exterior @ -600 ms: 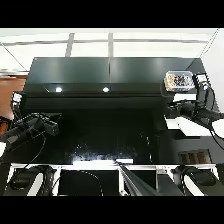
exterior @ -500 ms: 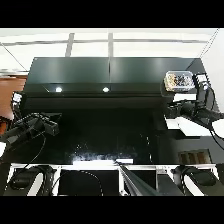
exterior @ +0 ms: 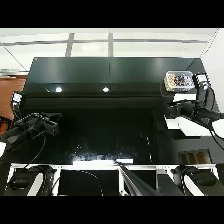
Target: Fold the box and place the chain.
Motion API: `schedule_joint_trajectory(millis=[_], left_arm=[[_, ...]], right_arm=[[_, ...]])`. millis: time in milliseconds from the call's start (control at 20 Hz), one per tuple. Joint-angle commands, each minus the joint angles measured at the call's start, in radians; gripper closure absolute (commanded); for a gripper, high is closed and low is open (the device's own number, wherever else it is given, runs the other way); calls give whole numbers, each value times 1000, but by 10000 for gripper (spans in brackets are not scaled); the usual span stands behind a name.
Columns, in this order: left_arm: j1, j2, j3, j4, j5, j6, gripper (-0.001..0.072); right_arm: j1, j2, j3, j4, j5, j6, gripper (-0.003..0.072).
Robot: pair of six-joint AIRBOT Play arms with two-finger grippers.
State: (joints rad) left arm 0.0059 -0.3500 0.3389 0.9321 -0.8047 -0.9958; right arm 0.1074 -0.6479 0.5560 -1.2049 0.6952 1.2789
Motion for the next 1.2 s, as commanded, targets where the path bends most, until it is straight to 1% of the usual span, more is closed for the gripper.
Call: schedule_joint_trajectory(millis=[0, 100, 150, 250, 300, 350, 400, 500, 550, 600, 650, 700, 800, 850, 900, 950, 1000, 1050, 1100, 1150], left_arm=[[0, 1, -1, -7, 0, -1, 677], [0, 1, -1, -6, 2, -1, 678], [-1, 1, -1, -10, 25, -1, 678], [-2, 0, -1, -11, 115, -2, 678], [-2, 0, -2, -21, 151, -3, 678], [-2, -2, -3, -28, 196, -3, 678], [-2, -9, -5, -29, 257, -3, 678], [-2, -41, -5, -29, 392, -3, 678], [-2, -60, -4, -29, 455, -3, 678], [-3, -79, -3, -32, 499, -3, 678], [-3, -93, -3, -35, 514, -3, 677], [-5, -105, -3, -31, 508, -2, 677], [-5, -126, -3, -32, 470, -2, 675], [-5, -133, -3, -32, 457, -2, 595], [-5, -137, -4, -32, 459, -2, 328], [-5, -140, -4, -33, 475, -5, 71], [-5, -140, -4, -40, 488, -8, 15], [-5, -140, -4, -53, 493, -7, 15], [-5, -140, -4, -54, 493, -6, 7], [-5, -140, -4, -53, 489, -6, -1]], right_arm=[[1, 0, -1, 0, 0, 0, 672], [1, 0, 0, 0, 0, 1, 672], [1, 0, -1, 0, -12, 1, 672], [1, 0, -1, 5, -76, 1, 672], [1, 0, 0, 32, -111, 1, 673], [1, -2, -1, 31, -184, 0, 672], [-2, -8, -1, 8, -301, 0, 673], [-35, -35, 1, -56, -617, 0, 673], [-85, -60, 18, -43, -726, 2, 673], [-171, -101, 66, 12, -727, 2, 673], [-267, -152, 126, 58, -665, 1, 673], [-376, -215, 202, 61, -558, 0, 673], [-579, -352, 375, 10, -259, 2, 672], [-669, -416, 452, -15, -122, 20, 672], [-758, -476, 517, -53, -4, 87, 668], [-837, -524, 561, -99, 88, 156, 590], [-902, -560, 584, -143, 153, 206, 527], [-965, -594, 592, -164, 208, 214, 325], [-1014, -625, 592, -158, 256, 183, -34], [-1052, -663, 593, -158, 317, 114, -34]])
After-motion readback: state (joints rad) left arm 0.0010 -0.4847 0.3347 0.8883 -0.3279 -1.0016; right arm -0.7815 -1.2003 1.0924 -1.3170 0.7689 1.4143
